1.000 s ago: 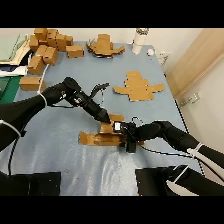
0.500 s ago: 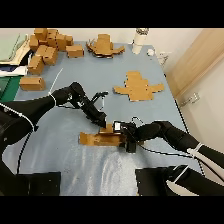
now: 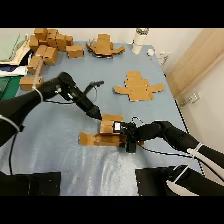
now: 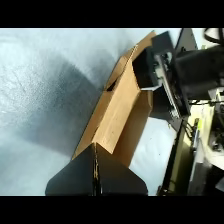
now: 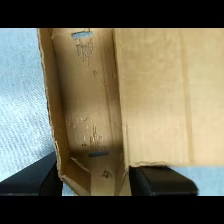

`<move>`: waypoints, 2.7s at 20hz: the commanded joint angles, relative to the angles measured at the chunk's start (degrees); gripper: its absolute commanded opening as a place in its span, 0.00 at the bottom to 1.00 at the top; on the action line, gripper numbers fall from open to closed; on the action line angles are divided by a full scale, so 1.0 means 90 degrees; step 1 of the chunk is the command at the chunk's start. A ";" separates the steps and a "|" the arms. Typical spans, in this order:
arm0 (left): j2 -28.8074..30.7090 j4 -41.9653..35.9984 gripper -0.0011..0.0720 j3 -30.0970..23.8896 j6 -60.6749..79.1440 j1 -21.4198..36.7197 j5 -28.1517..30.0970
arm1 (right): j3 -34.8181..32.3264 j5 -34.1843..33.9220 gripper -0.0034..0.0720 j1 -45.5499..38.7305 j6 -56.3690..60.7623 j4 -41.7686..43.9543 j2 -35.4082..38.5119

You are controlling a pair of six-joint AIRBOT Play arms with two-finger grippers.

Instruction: Fold the box.

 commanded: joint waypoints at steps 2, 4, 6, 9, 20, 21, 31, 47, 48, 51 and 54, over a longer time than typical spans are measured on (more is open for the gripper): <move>0.0840 0.0313 0.03 -0.0056 0.1149 0.0231 -0.0318 | 0.0000 -0.0010 0.71 -0.0005 0.0000 0.0000 0.0002; 0.1171 0.0316 0.03 -0.0321 0.1579 0.0141 -0.0308 | 0.0000 -0.0007 0.71 -0.0005 0.0000 0.0000 0.0002; 0.1523 0.0551 0.03 -0.0716 0.2030 -0.0007 -0.0182 | 0.0000 -0.0007 0.71 -0.0005 0.0000 0.0000 0.0002; 0.2072 0.1537 0.03 -0.1494 0.2239 -0.0316 0.0605 | 0.0000 -0.0010 0.71 -0.0005 0.0000 0.0000 0.0002; 0.3291 -0.0223 0.70 -0.4444 0.5634 -0.0350 0.2637 | 0.0000 -0.0012 0.71 -0.0005 0.0000 0.0000 0.0002; 0.3281 -0.0226 0.70 -0.4481 0.5637 -0.0478 0.2858 | 0.0000 -0.0010 0.71 -0.0005 0.0000 0.0000 0.0002; 0.2924 -0.0515 0.70 -0.4503 0.5629 -0.1056 0.3470 | 0.0000 -0.0010 0.71 -0.0005 0.0000 0.0000 0.0002; 0.2414 -0.1564 0.41 -0.4510 0.7128 -0.1226 0.3929 | 0.0000 -0.0010 0.71 -0.0005 0.0000 0.0000 0.0002; 0.2402 -0.1571 0.41 -0.4510 0.7125 -0.1226 0.3988 | 0.0000 -0.0010 0.71 -0.0005 0.0000 0.0000 0.0002; 0.2399 -0.1644 0.17 -0.4512 0.7244 -0.1226 0.4024 | 0.0000 -0.0010 0.71 -0.0005 0.0000 0.0000 0.0002; 0.2395 -0.1928 0.17 -0.4512 0.7295 -0.1226 0.4024 | 0.0000 -0.0010 0.71 -0.0005 0.0000 0.0000 0.0002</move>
